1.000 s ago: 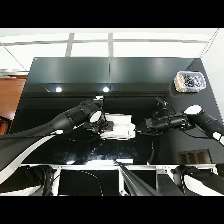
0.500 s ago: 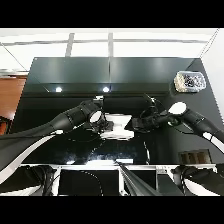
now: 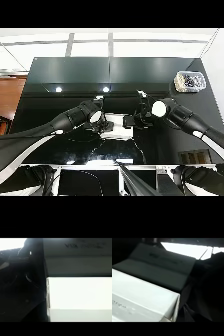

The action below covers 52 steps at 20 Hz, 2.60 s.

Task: Fold the box and place the chain.

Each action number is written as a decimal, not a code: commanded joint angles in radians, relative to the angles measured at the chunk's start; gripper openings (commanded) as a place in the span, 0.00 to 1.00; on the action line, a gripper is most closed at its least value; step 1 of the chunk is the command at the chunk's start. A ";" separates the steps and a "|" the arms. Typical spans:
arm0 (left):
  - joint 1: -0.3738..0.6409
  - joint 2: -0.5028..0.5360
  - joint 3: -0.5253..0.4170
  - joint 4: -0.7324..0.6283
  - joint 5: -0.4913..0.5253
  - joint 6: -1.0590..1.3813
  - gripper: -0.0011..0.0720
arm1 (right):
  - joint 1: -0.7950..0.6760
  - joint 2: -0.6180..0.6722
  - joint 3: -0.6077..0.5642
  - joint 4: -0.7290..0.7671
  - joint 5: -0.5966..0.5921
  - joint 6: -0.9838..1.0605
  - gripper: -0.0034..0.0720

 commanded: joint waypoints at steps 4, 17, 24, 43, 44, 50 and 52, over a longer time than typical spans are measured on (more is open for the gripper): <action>0.000 0.000 0.000 0.000 0.000 -0.001 0.06 | 0.068 -0.012 0.034 -0.093 0.051 0.116 0.62; 0.000 0.000 0.000 0.001 0.000 -0.001 0.06 | 0.157 -0.160 0.172 -0.263 0.222 0.372 0.53; 0.000 0.000 0.000 0.000 -0.001 -0.001 0.06 | 0.189 -0.182 0.172 -0.295 0.225 0.410 0.32; 0.000 0.000 0.000 0.000 -0.003 -0.001 0.06 | 0.181 -0.187 0.176 -0.292 0.212 0.419 0.31; 0.000 0.000 0.000 0.000 -0.003 -0.001 0.06 | 0.182 -0.188 0.176 -0.292 0.213 0.420 0.31; 0.000 0.000 0.000 0.000 -0.003 -0.001 0.06 | 0.182 -0.189 0.176 -0.292 0.195 0.426 0.06; 0.000 0.000 0.000 0.000 -0.002 -0.001 0.06 | 0.181 -0.189 0.176 -0.292 0.194 0.426 0.06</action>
